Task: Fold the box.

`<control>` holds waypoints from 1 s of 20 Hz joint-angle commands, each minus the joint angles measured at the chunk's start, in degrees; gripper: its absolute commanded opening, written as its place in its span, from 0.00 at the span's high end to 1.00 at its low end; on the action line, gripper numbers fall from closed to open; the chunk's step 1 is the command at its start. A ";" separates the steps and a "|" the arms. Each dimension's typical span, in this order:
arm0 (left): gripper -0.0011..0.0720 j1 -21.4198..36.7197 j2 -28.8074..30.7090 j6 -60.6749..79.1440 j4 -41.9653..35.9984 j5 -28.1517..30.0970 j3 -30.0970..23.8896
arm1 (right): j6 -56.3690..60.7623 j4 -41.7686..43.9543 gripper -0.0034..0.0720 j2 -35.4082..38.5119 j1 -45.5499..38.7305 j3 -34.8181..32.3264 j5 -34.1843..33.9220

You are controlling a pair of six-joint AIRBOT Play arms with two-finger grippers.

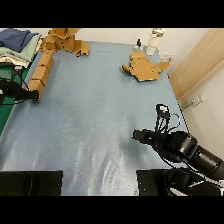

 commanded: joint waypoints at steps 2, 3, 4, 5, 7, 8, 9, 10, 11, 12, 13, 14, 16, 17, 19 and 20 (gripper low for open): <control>0.03 0.04 4.59 0.00 1.29 14.99 6.12 | -0.07 2.32 0.95 0.02 -0.02 0.02 -0.07; 0.03 0.04 6.19 0.00 2.58 18.51 7.72 | -0.26 3.28 0.95 0.02 -0.02 0.04 -0.09; 0.03 0.04 8.15 -0.07 4.15 22.03 9.29 | -0.98 4.20 0.95 0.02 -0.26 0.17 -0.13; 0.03 0.04 10.03 -0.96 5.22 24.96 10.71 | -2.82 5.79 0.95 -0.13 -1.18 0.50 -0.26; 0.05 0.02 14.43 -5.14 5.20 28.79 12.63 | -8.68 8.83 0.95 -2.03 -5.07 2.73 -0.81; 0.31 -0.22 16.48 -5.57 2.62 30.25 12.68 | -13.42 11.06 0.95 -3.93 -7.89 4.61 -0.83; 0.72 -0.94 18.10 -3.30 -1.57 32.68 12.68 | -19.85 14.03 0.95 -6.73 -11.32 7.30 -0.94; 0.96 -2.43 19.28 -1.57 -5.86 35.47 12.68 | -26.67 17.35 0.95 -10.40 -14.84 10.69 -1.22; 0.96 -4.68 19.82 -1.92 -8.44 37.66 12.68 | -32.37 20.85 0.95 -14.53 -17.73 14.38 -2.03; 0.97 -8.13 19.85 -3.02 -9.55 39.95 12.68 | -37.35 24.04 0.95 -19.32 -20.11 18.69 -3.56; 0.96 -12.17 19.52 -4.39 -9.57 41.72 12.66 | -40.63 26.25 0.95 -23.85 -21.22 22.71 -5.18; 0.96 -17.00 19.04 -5.53 -9.57 42.93 12.66 | -43.19 27.15 0.95 -28.61 -21.44 27.06 -6.80; 0.96 -27.10 17.81 -8.00 -9.88 40.70 12.55 | -44.59 27.67 0.95 -36.54 -20.61 34.18 -9.46; 0.97 -32.09 17.18 -9.38 -9.88 37.81 12.22 | -44.63 27.58 0.95 -39.63 -19.65 36.83 -9.73; 0.96 -39.56 15.45 -12.15 -9.79 33.38 11.61 | -44.61 27.50 0.95 -43.36 -17.49 39.82 -9.75; 0.96 -42.18 14.08 -13.79 -9.79 32.28 11.47 | -44.61 27.50 0.95 -44.68 -16.13 40.85 -9.64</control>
